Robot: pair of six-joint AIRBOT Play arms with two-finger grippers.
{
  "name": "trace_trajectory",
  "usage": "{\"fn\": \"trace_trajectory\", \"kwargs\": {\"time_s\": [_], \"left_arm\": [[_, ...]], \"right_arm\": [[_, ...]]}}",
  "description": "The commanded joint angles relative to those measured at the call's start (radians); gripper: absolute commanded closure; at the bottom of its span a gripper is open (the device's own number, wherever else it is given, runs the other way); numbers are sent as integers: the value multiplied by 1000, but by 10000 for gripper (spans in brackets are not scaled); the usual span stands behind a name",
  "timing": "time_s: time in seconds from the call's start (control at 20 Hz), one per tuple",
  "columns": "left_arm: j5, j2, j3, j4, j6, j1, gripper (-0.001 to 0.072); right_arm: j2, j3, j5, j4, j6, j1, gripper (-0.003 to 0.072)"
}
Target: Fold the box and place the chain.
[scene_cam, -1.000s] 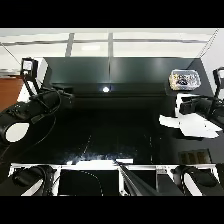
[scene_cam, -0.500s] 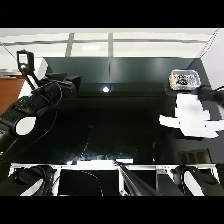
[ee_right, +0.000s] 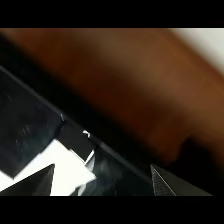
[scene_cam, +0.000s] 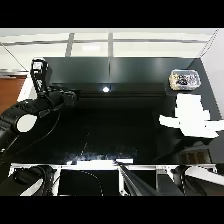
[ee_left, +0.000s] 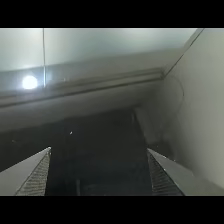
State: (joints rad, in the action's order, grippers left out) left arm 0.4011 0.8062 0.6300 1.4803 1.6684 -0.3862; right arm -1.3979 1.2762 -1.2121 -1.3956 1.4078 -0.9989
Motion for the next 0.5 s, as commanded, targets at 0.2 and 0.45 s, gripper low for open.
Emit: {"fn": "trace_trajectory", "kwargs": {"time_s": [0.2, 0.45], "left_arm": [[24, 1, 1, -31, 1, 2, 4], [3, 1, 1, -31, 1, 2, 5]], "right_arm": [[-322, 149, -285, 531, -368, -238, -34], [-417, 171, -389, 522, -395, -171, -34]]}}
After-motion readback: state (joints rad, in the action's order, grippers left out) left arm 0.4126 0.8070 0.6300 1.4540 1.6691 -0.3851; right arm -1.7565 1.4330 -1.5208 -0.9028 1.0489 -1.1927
